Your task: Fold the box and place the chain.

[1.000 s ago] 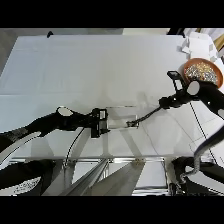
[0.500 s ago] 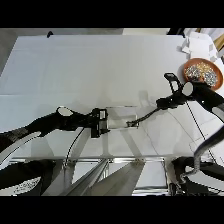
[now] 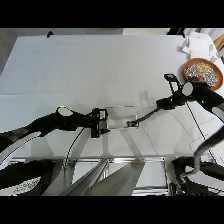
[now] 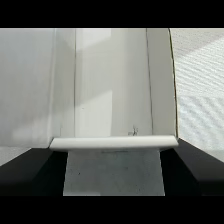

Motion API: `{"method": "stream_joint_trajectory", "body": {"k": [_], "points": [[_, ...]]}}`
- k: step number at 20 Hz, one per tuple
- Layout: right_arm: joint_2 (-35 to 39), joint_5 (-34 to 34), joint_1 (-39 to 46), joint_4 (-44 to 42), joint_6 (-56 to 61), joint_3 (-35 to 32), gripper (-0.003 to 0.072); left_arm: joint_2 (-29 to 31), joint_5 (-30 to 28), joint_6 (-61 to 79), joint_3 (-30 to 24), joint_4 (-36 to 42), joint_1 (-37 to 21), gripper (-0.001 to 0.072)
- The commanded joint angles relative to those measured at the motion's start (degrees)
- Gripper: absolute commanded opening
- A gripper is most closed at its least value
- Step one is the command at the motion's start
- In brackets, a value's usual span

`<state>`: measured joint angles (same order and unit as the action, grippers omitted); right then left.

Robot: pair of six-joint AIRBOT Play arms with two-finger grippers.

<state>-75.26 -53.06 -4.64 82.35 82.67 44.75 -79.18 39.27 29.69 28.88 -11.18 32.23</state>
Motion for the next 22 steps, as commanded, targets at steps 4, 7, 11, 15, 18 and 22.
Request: {"method": "stream_joint_trajectory", "body": {"k": [4, 7, 11, 15, 18, 22], "points": [[-0.1, -0.8, -0.1, 0.2, 0.0, -0.2, 0.0152, 0.0, 0.0, 0.0, 0.0, 0.0, 0.0, 0.0269], [-0.5, 0.2, -0.1, 0.2, 0.0, -0.5, 0.0152, 0.0, 0.0, 0.0, 0.0, 0.0, 0.0, 0.0269], [-0.7, 1.5, -0.1, 0.2, 0.0, -0.6, 0.0035, 0.0, 0.0, 0.0, 0.0, 0.0, 0.0, 0.0269], [-0.3, 0.7, -0.1, 0.2, -0.3, -0.5, 0.0014, 0.0, 0.0, 0.0, 0.0, 0.0, 0.0, 0.0269], [3.8, -0.2, 0.0, 0.2, -0.7, -0.5, 0.0014, 0.0, 0.0, 0.0, 0.0, 0.0, 0.0, 0.0269], [14.6, -3.4, -0.1, -0.4, -1.3, -0.5, 0.0014, 0.0, 0.0, 0.0, 0.0, 0.0, 0.0, 0.0269]]}}
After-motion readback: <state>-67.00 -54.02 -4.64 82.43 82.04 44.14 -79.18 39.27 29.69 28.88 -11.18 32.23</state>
